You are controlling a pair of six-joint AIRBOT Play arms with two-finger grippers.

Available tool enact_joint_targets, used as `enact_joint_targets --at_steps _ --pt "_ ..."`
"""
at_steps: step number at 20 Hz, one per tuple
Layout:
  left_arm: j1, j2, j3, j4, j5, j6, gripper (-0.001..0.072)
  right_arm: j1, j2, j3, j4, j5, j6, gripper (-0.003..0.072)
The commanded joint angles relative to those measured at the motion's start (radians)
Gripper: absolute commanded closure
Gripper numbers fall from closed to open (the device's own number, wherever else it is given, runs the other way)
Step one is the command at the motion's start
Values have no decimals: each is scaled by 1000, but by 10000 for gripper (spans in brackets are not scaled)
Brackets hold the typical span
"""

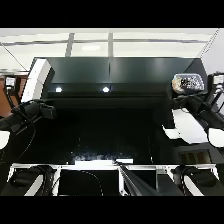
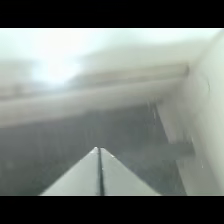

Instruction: Fold the box and place the chain.

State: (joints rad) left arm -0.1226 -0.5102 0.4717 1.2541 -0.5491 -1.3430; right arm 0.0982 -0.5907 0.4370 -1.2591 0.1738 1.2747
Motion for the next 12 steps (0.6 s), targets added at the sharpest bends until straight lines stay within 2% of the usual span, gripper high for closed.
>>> enact_joint_targets --at_steps 1,2,6,7,8,9,10,12 --pt "0 -43 0 -10 111 2 252 -122 -85 53 10 31 6 93" --pt "0 -60 0 -10 111 4 -11 -193 -143 107 5 142 5 93" --pt "0 -121 0 -13 65 4 -1 -599 -456 411 -71 538 7 84" --pt "0 -127 0 -18 47 4 -2 -705 -528 476 -92 636 34 71" --pt "0 -131 0 -26 31 4 -2 -805 -593 531 -105 747 55 12" --pt "0 -132 0 -31 14 4 -1 -901 -644 570 -106 846 55 12" --pt "0 -132 0 -36 -2 4 -1 -975 -668 580 -114 892 53 -32" --pt "-1 -132 0 -38 -34 4 -2 -1072 -689 579 -109 917 31 -34"
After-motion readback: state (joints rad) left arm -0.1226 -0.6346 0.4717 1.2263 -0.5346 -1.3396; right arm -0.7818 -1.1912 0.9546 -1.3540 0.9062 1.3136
